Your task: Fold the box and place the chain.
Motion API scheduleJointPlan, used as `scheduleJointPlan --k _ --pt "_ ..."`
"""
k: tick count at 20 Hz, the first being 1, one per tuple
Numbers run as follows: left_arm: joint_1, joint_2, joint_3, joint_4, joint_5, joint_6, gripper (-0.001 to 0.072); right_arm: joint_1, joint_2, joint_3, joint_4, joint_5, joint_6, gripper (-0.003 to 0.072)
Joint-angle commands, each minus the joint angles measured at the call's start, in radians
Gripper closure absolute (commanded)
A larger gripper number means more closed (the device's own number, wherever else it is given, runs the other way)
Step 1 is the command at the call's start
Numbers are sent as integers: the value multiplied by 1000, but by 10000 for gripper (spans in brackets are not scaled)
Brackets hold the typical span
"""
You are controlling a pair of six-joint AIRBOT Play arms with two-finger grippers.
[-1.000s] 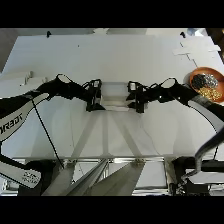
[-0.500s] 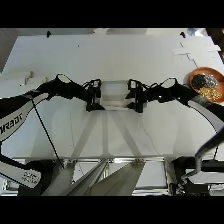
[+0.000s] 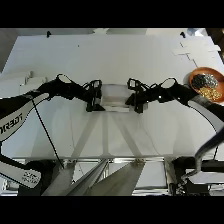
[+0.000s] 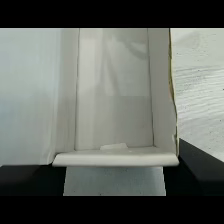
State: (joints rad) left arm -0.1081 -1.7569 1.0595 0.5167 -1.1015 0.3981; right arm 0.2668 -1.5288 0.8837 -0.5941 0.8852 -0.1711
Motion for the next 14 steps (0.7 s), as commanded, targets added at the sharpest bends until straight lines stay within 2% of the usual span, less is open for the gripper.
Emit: scheduleJointPlan --k 1,5,8,14 --pt "1 0 0 0 6 -2 245 0 26 0 -22 34 104 671" --pt "1 0 0 0 6 -2 245 -1 151 0 -61 43 220 671" --pt "1 0 0 0 6 -2 245 -6 256 0 -157 42 363 672" --pt "1 0 0 0 6 -2 245 -177 349 0 -427 56 938 673"
